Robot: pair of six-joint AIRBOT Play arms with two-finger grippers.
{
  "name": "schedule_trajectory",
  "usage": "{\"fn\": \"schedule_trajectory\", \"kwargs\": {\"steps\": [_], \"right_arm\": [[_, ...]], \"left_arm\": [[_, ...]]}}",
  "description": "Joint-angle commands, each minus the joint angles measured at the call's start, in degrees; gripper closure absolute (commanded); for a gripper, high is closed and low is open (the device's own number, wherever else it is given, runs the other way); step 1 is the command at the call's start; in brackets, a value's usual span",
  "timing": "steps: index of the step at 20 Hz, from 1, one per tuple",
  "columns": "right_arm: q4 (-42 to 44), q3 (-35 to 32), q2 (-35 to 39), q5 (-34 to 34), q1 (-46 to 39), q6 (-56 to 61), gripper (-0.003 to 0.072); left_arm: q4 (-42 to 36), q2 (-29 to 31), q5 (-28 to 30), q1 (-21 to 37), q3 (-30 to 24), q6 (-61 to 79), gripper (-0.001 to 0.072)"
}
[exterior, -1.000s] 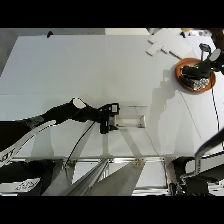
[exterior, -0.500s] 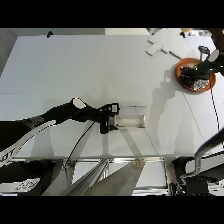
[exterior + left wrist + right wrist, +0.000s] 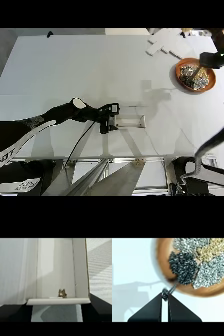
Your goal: Fold the box and place the chain.
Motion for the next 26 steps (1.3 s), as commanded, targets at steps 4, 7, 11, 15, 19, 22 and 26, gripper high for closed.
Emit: {"fn": "schedule_trajectory", "kwargs": {"steps": [4,7,11,15,19,22,26], "right_arm": [[11.96,0.02,14.80,9.14,-0.02,-3.91,0.0669],[15.30,0.02,19.93,13.27,1.09,-5.20,0.0669],[17.86,0.00,25.68,16.76,5.73,-5.20,0.0669],[18.73,-0.02,29.75,18.18,13.86,-5.18,0.0669],[18.78,-0.04,31.06,19.69,22.91,-5.16,0.0668],[18.95,-0.96,31.01,19.08,29.05,-4.72,0.0668],[18.91,-3.80,31.01,17.57,35.45,-4.76,0.0668]], "left_arm": [[0.02,0.04,0.00,0.00,-0.02,0.02,0.0611],[0.02,0.04,0.00,0.00,-0.02,0.02,0.0611],[0.02,0.04,0.02,0.00,-0.02,0.02,0.0611],[0.02,0.04,0.02,0.00,-0.02,0.02,0.0611],[0.02,0.04,0.00,0.00,-0.02,0.02,0.0611],[0.02,0.04,0.00,0.00,-0.02,0.02,0.0611],[0.02,0.04,0.02,0.02,-0.02,0.02,0.0611]]}}
